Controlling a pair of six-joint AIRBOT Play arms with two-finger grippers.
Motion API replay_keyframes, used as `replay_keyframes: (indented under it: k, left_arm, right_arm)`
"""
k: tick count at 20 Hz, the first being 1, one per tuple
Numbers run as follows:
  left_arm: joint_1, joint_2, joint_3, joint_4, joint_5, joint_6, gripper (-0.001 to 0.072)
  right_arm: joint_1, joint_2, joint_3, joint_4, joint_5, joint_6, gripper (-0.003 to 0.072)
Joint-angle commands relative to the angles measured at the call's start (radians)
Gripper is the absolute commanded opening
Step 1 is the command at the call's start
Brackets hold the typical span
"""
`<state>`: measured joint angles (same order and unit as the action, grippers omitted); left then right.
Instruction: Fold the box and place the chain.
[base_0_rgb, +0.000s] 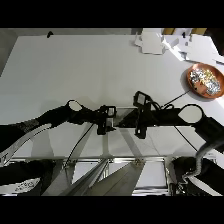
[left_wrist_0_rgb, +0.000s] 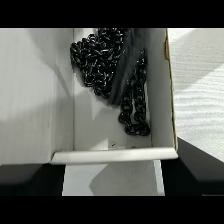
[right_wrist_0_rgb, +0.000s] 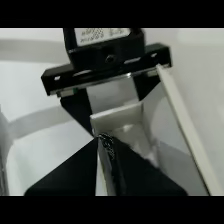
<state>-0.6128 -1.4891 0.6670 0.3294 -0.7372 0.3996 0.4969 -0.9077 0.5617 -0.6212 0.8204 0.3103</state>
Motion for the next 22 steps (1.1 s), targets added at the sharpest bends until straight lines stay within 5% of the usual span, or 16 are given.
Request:
replay_keyframes:
  k: [1, 4, 8, 10, 14, 17, 18, 21, 22]
  left_arm:
    - [0.0, 0.001, 0.0, 0.0, 0.0, 0.0, 0.0107]
    - [0.0, 0.001, 0.0, 0.0, 0.0, 0.0, 0.0107]
    - [0.0, 0.001, 0.0, 0.0, 0.0, 0.0, 0.0107]
    - [0.0, 0.001, 0.0, 0.0, 0.0, 0.0, 0.0107]
    - [0.0, 0.001, 0.0, 0.0, 0.0, 0.0, 0.0107]
    - [0.0, 0.001, 0.0, 0.0, 0.0, 0.0, 0.0107]
    - [0.0, 0.001, 0.0, 0.0, 0.0, 0.0, 0.0107]
    - [0.0, 0.001, 0.0, 0.0, 0.0, 0.0, 0.0107]
    - [0.0, 0.001, 0.0, 0.0, 0.0, 0.0, 0.0107]
  right_arm:
    - [0.049, -0.076, 0.002, -0.053, -0.032, 0.009, 0.0182]
    - [0.024, -0.073, 0.045, -0.101, -0.016, 0.174, 0.0182]
    - [-0.053, -0.073, 0.202, -0.37, 0.058, 0.446, 0.0167]
    - [-0.12, -0.073, 0.278, -0.443, 0.083, 0.526, 0.0012]
    - [-0.276, -0.093, 0.304, -0.483, 0.05, 0.616, 0.0012]
    - [-0.352, -0.174, 0.304, -0.654, 0.056, 0.834, 0.0013]
    - [-0.36, -0.206, 0.302, -0.711, 0.06, 0.894, 0.0019]
    - [-0.362, -0.291, 0.269, -0.793, 0.055, 1.0, 0.0299]
    - [-0.362, -0.315, 0.256, -0.793, 0.054, 1.001, 0.0297]
